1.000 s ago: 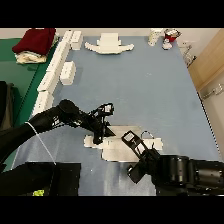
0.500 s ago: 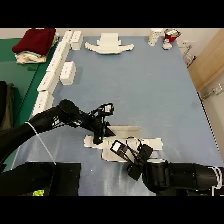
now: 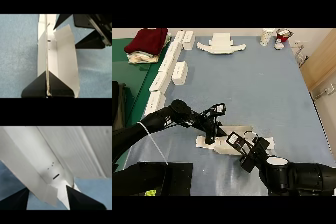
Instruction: Fold the box.
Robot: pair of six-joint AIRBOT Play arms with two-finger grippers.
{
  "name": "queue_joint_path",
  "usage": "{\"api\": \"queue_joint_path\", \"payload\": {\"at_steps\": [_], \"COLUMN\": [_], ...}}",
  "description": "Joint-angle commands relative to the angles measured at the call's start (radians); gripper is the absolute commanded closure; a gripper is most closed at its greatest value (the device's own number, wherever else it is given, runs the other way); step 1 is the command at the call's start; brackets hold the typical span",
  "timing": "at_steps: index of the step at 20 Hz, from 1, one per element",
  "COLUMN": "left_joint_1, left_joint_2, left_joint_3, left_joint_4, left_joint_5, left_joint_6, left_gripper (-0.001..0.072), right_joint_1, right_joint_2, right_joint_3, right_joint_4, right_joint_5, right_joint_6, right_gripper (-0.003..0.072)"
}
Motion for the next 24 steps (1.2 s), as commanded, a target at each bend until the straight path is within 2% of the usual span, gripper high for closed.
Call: {"api": "queue_joint_path", "payload": {"at_steps": [1,4,8,10,14,17,21,24], "left_joint_1": [0.000,0.000,0.001,0.001,0.000,0.000,0.001,0.001], "left_joint_2": [0.000,0.000,0.000,0.000,0.000,0.000,0.000,0.000], "left_joint_3": [0.000,0.000,0.000,0.000,0.000,0.000,0.000,0.000], "left_joint_4": [0.000,0.000,0.000,0.000,0.000,0.000,0.000,0.000], "left_joint_5": [0.000,0.000,0.000,0.000,0.000,0.000,0.000,0.000], "left_joint_6": [0.001,0.001,0.001,0.001,0.001,0.001,0.001,0.001], "left_gripper": [0.0695,0.0695,0.0695,0.0696,0.0695,0.0695,0.0696,0.0696], "right_joint_1": [-0.010,-0.060,-0.168,-0.251,-0.467,-0.644,-0.854,-0.959], "right_joint_2": [0.039,0.064,0.102,0.107,0.107,0.106,0.104,0.095], "right_joint_3": [0.001,0.000,-0.001,-0.005,-0.041,-0.068,-0.110,-0.125], "right_joint_4": [-0.028,-0.020,0.053,0.137,0.397,0.626,0.978,1.102], "right_joint_5": [-0.056,-0.036,0.049,0.099,0.243,0.308,0.309,0.289], "right_joint_6": [0.024,-0.012,-0.225,-0.380,-0.784,-1.150,-1.726,-1.942], "right_gripper": [-0.0026,-0.0034,-0.0034,-0.0034,-0.0034,-0.0034,-0.0034,-0.0034]}}
